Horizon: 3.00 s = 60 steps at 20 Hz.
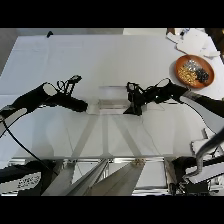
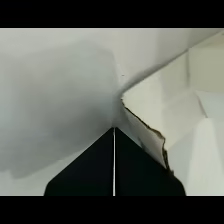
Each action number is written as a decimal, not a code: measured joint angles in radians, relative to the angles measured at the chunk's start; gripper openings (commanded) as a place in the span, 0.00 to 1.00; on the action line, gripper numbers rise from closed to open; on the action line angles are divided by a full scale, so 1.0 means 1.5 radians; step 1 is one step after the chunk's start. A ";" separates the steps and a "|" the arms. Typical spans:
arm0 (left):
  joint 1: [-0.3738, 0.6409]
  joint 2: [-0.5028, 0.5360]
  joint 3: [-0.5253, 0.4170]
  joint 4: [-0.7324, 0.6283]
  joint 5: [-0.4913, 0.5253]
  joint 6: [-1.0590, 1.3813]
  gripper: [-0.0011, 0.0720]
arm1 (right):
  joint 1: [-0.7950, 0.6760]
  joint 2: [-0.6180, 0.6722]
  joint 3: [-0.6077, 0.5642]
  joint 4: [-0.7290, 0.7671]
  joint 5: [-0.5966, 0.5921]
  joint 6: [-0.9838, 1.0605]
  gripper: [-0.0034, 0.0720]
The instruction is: Fold the box and place the chain.
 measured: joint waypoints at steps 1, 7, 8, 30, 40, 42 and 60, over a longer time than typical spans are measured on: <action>-0.002 0.000 0.000 -0.009 -0.004 0.004 0.03 | 0.000 0.000 0.000 0.000 0.000 0.000 0.65; -0.008 0.000 0.000 -0.052 -0.012 0.027 0.03 | 0.000 0.000 0.000 0.000 0.000 0.000 0.65; -0.008 0.000 0.000 -0.056 -0.013 0.028 0.03 | 0.000 0.000 0.000 0.000 0.000 0.000 0.65; 0.022 0.001 0.000 -0.233 -0.029 0.122 0.39 | 0.000 0.000 0.000 0.000 0.000 0.000 0.65; 0.045 0.000 0.000 -0.285 -0.061 0.136 0.39 | 0.000 0.000 0.000 0.000 0.000 0.000 0.65; 0.035 0.000 0.000 -0.291 -0.067 0.145 0.44 | 0.000 0.000 0.000 0.000 0.000 0.000 0.65; -0.007 -0.001 0.000 -0.312 -0.004 0.129 0.59 | 0.000 0.000 0.000 0.000 0.000 0.000 0.65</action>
